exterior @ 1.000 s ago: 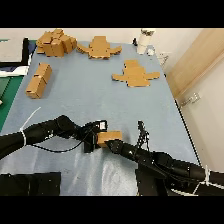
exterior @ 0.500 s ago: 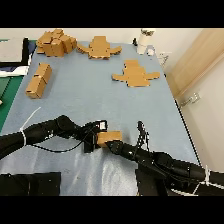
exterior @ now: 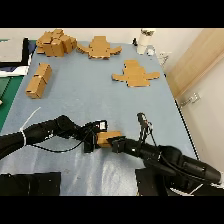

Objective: Fold the box.

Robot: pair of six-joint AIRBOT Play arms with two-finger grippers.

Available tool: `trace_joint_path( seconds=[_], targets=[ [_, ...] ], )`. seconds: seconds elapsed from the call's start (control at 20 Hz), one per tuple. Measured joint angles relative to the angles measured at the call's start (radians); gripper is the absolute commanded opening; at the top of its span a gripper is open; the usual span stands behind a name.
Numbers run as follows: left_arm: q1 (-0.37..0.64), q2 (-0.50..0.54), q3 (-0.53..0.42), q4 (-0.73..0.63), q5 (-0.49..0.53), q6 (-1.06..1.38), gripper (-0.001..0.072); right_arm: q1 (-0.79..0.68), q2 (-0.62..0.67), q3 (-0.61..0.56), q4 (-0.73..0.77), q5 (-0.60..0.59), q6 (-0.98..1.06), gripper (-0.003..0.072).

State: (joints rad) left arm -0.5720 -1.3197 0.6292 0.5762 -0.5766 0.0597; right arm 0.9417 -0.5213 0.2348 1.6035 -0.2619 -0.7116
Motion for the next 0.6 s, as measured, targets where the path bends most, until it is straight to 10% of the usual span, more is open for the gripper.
trace_joint_path(
  seconds=[0.25, 0.6],
  targets=[
    [0.000, 0.000, 0.000, 0.000, 0.000, 0.000, 0.0512, -0.151, 0.009, 0.204, -0.343, -0.500, -0.034, 0.0003],
    [0.000, 0.000, 0.000, 0.000, 0.000, 0.000, 0.0511, -0.351, -0.261, 0.443, -0.386, -0.774, -0.092, 0.0004]
  ],
)
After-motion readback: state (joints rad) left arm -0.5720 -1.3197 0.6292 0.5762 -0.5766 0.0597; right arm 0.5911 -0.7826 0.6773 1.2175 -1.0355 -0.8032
